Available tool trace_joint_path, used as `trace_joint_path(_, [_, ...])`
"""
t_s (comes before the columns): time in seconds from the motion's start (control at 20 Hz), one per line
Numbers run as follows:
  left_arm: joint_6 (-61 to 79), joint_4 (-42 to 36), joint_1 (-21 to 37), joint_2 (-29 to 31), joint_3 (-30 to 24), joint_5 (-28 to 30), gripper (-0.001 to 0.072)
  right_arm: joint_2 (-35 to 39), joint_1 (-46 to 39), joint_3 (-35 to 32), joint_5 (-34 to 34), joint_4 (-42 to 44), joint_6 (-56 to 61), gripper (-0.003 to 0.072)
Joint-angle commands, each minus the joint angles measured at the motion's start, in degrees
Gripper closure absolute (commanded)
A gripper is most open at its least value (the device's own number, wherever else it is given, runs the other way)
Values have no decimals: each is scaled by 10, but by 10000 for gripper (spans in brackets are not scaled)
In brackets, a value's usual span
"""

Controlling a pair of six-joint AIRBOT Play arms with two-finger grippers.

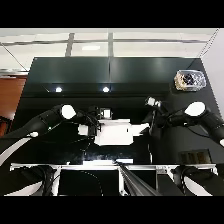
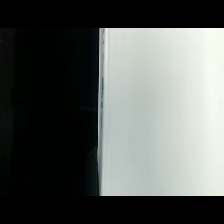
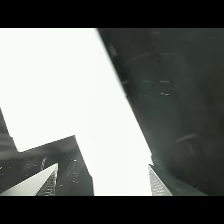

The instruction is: Fold the box and place the chain.

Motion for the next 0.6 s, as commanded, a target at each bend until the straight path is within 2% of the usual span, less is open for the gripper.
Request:
trace_joint_path(0.0, [1,2,0,-1,0,2,679,0,69,-29,-45,-7,-2,36])
trace_joint_path(0.2, [1,2,0,-1,0,2,679,0,131,-51,-71,-20,-17,36])
trace_joint_path(0.4, [1,2,0,-1,0,2,679,0,154,-56,-93,-23,-24,37])
trace_joint_path(0.55, [1,2,0,-1,0,2,679,-1,183,-62,-129,14,-24,37])
